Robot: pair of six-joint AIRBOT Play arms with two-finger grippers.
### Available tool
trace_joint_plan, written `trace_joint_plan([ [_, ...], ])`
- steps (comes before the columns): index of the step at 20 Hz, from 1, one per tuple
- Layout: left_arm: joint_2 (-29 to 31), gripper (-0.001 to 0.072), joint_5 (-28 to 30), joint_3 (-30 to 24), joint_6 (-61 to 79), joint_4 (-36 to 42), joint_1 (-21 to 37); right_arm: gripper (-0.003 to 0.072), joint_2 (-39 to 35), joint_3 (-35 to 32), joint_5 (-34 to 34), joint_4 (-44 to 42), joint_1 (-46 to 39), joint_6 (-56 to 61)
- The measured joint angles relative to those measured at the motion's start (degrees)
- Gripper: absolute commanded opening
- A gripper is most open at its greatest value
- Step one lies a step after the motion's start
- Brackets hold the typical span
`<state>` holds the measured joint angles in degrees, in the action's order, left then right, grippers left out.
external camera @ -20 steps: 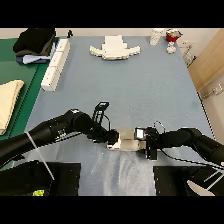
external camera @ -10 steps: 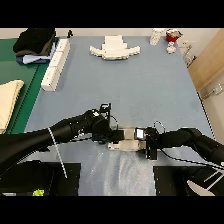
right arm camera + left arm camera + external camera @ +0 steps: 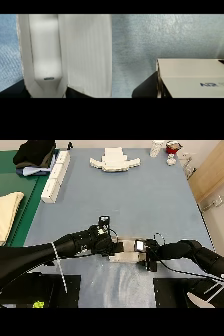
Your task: Fold the box.
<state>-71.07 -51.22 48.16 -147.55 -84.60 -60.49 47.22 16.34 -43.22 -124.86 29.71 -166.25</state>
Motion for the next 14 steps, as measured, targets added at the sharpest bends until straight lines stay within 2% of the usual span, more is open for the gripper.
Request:
trace_joint_plan([
  [5, 0.00, 0.0020, -0.72, 0.00, -1.75, -1.38, -0.72, 0.0507, 0.02, 0.00, 0.00, -0.04, 0.00, 0.11],
  [6, 0.00, 0.0204, -0.83, 0.00, -1.86, -1.46, -0.90, 0.0507, 0.02, 0.00, -0.04, -0.07, 0.00, 0.11],
  [7, 0.00, 0.0447, -0.90, 0.00, -2.10, -1.33, -0.90, 0.0507, 0.02, -0.02, -0.20, -0.09, 0.00, 0.31],
  [8, 0.00, 0.0490, -1.60, 0.00, -2.12, -1.42, -0.90, 0.0507, 0.02, -0.02, -0.26, -0.07, 0.00, 0.31],
  [14, 0.00, 0.0490, -1.36, 0.00, -2.08, -1.16, -1.01, 0.0507, 0.02, -0.02, -0.24, -0.07, 0.00, 0.26],
])
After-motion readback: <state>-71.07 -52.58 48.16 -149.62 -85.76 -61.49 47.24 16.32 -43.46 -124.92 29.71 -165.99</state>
